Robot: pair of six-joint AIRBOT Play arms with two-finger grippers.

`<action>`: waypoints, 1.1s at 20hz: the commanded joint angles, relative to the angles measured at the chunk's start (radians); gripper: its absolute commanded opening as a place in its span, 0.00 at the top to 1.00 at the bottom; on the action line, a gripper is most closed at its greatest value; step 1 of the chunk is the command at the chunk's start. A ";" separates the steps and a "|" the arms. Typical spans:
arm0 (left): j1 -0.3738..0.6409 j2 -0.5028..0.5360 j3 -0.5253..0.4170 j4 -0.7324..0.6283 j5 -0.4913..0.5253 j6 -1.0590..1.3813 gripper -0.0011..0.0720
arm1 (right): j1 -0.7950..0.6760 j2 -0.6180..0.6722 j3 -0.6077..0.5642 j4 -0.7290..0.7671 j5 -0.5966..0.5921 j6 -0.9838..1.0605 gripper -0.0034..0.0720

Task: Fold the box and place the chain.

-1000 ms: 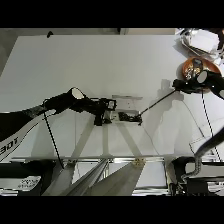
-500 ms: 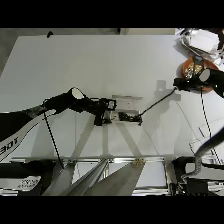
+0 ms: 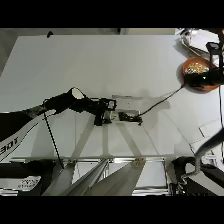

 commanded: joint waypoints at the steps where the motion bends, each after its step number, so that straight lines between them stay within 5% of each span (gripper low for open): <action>1: 0.001 0.001 0.001 0.000 0.000 0.000 0.61 | 0.000 0.168 0.001 0.195 0.177 -0.119 0.94; 9: 0.001 0.001 0.001 0.000 0.000 0.000 0.61 | 0.288 0.460 0.001 0.259 0.271 -0.087 0.94; 16: 0.001 0.001 0.001 0.000 0.000 0.000 0.61 | 0.581 0.472 0.000 0.267 0.181 -0.014 0.94; 22: 0.001 0.001 0.001 0.000 0.000 0.000 0.61 | 0.666 0.423 0.000 0.266 0.063 -0.003 0.94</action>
